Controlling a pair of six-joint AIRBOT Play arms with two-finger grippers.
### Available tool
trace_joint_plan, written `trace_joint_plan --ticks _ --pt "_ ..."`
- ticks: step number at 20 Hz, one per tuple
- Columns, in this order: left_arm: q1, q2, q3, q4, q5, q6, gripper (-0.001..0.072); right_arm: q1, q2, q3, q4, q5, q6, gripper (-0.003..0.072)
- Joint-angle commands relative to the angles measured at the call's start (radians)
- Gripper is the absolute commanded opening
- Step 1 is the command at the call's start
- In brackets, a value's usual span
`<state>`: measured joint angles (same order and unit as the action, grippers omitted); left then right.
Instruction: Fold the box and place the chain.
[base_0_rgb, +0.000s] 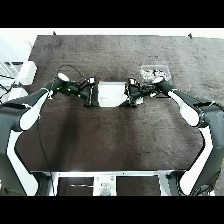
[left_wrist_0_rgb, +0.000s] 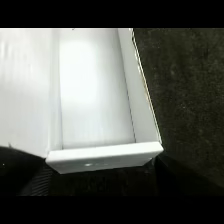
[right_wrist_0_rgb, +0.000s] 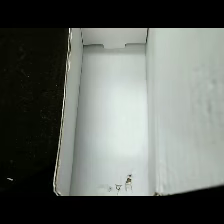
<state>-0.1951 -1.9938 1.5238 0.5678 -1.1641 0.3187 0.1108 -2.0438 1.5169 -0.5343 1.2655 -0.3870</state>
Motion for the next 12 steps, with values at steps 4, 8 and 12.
trace_joint_plan --ticks 4,8,12 --pt "0.0 -0.013 0.0 -0.082 -0.004 0.077 0.072 0.0 0.0 0.0 0.0 0.0 0.001 0.0362" --pt "-0.002 -0.023 0.0 -0.078 0.004 0.082 0.072 0.0 0.0 0.0 0.0 0.0 0.001 0.0362" --pt "-0.014 -0.023 0.0 -0.075 0.038 0.083 0.0711 0.0 0.0 0.0 0.0 0.0 0.001 0.0362"
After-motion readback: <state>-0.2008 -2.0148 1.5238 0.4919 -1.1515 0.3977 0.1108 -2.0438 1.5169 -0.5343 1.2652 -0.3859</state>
